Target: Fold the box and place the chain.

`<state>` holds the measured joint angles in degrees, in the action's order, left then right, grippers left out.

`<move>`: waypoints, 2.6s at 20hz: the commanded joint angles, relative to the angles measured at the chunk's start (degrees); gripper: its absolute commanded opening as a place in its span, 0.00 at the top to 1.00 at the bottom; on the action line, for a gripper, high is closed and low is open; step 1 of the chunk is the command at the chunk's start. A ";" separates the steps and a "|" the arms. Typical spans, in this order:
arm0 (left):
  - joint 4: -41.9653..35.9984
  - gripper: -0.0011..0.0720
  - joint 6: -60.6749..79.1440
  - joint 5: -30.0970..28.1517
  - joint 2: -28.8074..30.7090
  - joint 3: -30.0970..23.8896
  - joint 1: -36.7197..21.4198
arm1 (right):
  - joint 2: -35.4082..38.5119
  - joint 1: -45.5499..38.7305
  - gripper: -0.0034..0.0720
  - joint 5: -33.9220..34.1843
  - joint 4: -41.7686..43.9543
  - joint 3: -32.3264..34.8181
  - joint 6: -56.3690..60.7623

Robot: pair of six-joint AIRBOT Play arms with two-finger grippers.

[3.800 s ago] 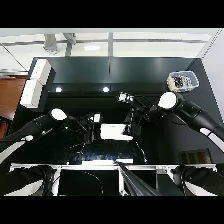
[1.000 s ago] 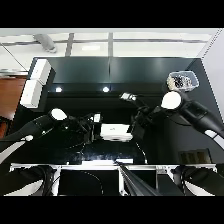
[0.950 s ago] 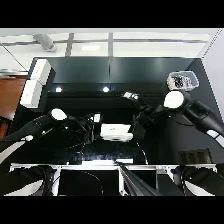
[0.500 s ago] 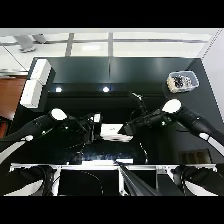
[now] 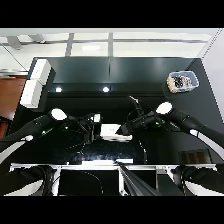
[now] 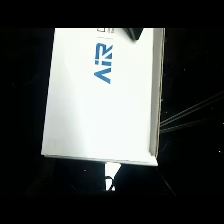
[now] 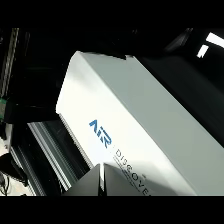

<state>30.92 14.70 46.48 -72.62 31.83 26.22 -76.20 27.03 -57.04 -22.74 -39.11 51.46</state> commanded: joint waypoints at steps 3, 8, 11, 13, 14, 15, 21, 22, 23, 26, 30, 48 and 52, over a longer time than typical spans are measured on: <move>-0.07 0.43 -0.04 0.00 -0.02 0.04 0.02 | -0.59 0.07 0.90 2.43 -1.55 0.09 0.17; -0.07 0.43 -0.07 0.00 -0.02 0.04 0.02 | -0.31 -0.48 0.90 0.42 -1.31 0.07 0.15; -0.07 0.43 -0.07 0.02 -0.02 0.04 0.02 | 1.46 -2.51 0.90 -3.19 -0.52 0.07 0.66; -0.07 0.43 -0.07 0.00 -0.02 0.04 0.00 | 3.76 -4.52 0.90 -5.62 0.50 0.09 0.92; -0.07 0.43 -0.07 0.00 -0.02 0.04 0.02 | 4.76 -5.44 0.90 -5.99 -0.15 0.09 1.66; -0.07 0.43 -0.07 0.02 -0.02 0.04 0.02 | 5.33 -6.14 0.90 -5.99 -1.49 0.09 2.99; -0.07 0.43 -0.07 0.00 -0.02 0.04 0.02 | 5.31 -6.21 0.90 -3.43 -4.98 2.34 4.87; -0.07 0.43 -0.07 0.00 -0.02 0.04 0.00 | 5.31 -6.21 0.90 -2.93 -5.84 3.13 5.31; -0.07 0.43 -0.07 0.00 -0.02 0.04 0.02 | 5.31 -6.21 0.90 -2.51 -5.90 4.00 5.38; -0.07 0.43 -0.07 0.00 -0.02 0.04 0.02 | 5.31 -6.21 0.90 -1.14 -5.99 5.60 5.35; -0.07 0.43 -0.07 0.00 -0.02 0.04 0.02 | 5.31 -6.21 0.90 -0.72 -6.05 5.60 5.38; 13.79 0.01 -27.10 4.74 20.70 2.86 2.08 | 28.44 -40.15 0.90 -24.33 -7.19 -2.84 2.75; 11.45 0.01 -27.15 -1.70 14.19 7.50 9.11 | 28.44 -40.94 0.90 -22.23 -7.58 -2.84 2.75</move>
<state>43.18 -10.35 49.01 -55.72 36.56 31.22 -48.38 -11.88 -79.70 -29.80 -41.87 54.24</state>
